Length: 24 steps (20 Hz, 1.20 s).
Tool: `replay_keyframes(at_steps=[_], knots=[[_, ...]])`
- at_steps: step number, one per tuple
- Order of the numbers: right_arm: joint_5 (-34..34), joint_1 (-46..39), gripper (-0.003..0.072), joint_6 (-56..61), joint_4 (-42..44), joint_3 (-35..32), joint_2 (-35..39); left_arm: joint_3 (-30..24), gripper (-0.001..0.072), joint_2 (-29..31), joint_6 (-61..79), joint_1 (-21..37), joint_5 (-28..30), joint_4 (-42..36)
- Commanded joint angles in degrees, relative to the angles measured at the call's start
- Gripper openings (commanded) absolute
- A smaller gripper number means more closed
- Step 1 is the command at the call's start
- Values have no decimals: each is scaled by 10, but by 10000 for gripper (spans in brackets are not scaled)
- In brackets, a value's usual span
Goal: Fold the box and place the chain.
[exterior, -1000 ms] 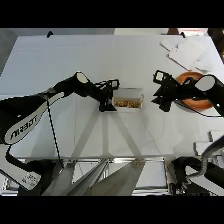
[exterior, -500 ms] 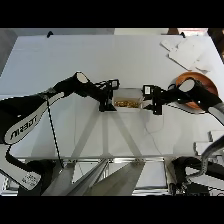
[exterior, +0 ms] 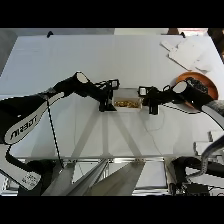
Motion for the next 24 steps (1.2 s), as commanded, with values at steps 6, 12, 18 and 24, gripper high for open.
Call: replay_keyframes(at_steps=[6,12,18,24], knots=[[3,12,17,120,-74,1,123,0,335,0,0,0,0,0],[10,116,17,170,-69,49,137,0,335,0,0,0,0,0],[-33,199,17,205,-61,81,71,0,335,0,0,0,0,0],[-40,204,441,264,-60,81,53,0,335,0,0,0,0,0]])
